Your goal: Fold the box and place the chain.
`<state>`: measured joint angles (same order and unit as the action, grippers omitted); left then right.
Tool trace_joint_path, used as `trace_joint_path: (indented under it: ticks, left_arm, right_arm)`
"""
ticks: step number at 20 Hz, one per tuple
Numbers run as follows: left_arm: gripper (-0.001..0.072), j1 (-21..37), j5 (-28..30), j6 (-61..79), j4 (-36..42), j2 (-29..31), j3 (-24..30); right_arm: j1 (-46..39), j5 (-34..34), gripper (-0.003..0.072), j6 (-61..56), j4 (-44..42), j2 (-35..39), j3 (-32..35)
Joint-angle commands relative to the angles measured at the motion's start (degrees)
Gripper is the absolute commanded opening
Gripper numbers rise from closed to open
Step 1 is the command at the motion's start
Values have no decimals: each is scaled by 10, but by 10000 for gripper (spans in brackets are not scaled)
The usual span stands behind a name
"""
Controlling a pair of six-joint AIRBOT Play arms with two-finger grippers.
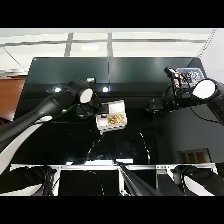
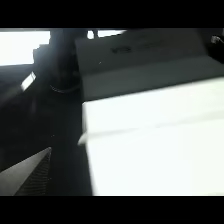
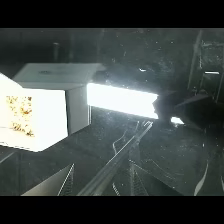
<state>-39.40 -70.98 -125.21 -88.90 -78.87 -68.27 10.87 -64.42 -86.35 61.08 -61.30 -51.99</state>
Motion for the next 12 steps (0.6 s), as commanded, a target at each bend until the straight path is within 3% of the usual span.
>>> trace_joint_path:
  ticks: [1, 4, 6, 8, 9, 10, 12]
  left_arm:
    - [700, 10, -63, 71, -93, 90, 30]
    - [700, 98, -38, 66, -73, 179, 179]
    - [699, 191, 32, 122, 62, 214, 285]
    - [697, 254, 117, 363, 283, 225, 370]
    - [697, 264, 123, 535, 377, 223, 395]
    - [697, 264, 111, 684, 432, 222, 407]
    - [700, 245, 109, 882, 456, 222, 411]
  right_arm:
    - [0, 1, 428, -2, 1, 0, 0]
    - [0, 2, 428, -2, 1, 0, 0]
    - [0, 2, 429, -2, 1, 0, 0]
    - [0, 2, 428, -2, 1, 0, 0]
    - [0, 2, 428, -2, 1, 0, 0]
    - [0, 2, 428, -2, 0, 0, 0]
    - [0, 2, 428, -2, 0, 0, 0]
